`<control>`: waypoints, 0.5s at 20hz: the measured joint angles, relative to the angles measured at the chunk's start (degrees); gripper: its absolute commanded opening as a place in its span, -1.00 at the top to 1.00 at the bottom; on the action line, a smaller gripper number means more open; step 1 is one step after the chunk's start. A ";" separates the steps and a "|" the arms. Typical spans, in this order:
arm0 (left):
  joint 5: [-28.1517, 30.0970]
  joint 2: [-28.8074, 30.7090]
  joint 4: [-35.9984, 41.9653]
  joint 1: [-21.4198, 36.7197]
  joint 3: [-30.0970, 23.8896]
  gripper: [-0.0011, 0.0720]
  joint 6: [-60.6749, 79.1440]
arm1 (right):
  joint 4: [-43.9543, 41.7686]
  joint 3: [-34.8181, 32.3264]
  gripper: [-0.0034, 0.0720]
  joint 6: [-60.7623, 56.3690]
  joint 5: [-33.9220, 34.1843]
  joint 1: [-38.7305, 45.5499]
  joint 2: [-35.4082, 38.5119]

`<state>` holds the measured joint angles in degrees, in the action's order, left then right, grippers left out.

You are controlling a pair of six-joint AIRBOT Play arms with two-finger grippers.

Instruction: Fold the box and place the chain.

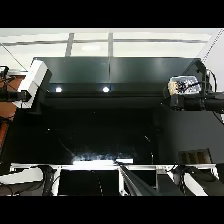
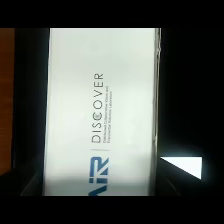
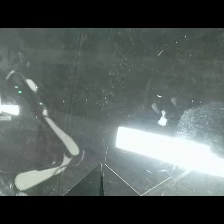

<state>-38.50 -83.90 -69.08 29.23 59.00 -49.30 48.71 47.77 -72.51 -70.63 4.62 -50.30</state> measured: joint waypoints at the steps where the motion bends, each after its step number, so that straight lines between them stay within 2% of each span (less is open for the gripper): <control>1: 0.33 -0.55 0.35 -0.09 0.48 -0.97 0.00 | 0.00 0.02 0.85 -0.17 0.28 0.00 0.00; 5: -1.40 -0.15 0.00 -0.24 1.75 -0.97 -0.22 | 0.00 0.02 0.85 -0.76 1.11 0.00 -0.11; 9: -3.76 5.38 -0.28 -0.46 3.98 -0.96 -0.52 | 0.00 0.02 0.85 -0.81 1.88 0.00 -0.11; 10: -4.68 7.34 0.31 -0.57 4.37 -0.91 -0.63 | 0.02 0.02 0.85 -0.81 1.95 0.00 -0.11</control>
<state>-43.18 -76.55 -68.77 28.67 63.37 -49.93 48.73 47.79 -73.32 -68.69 4.62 -50.41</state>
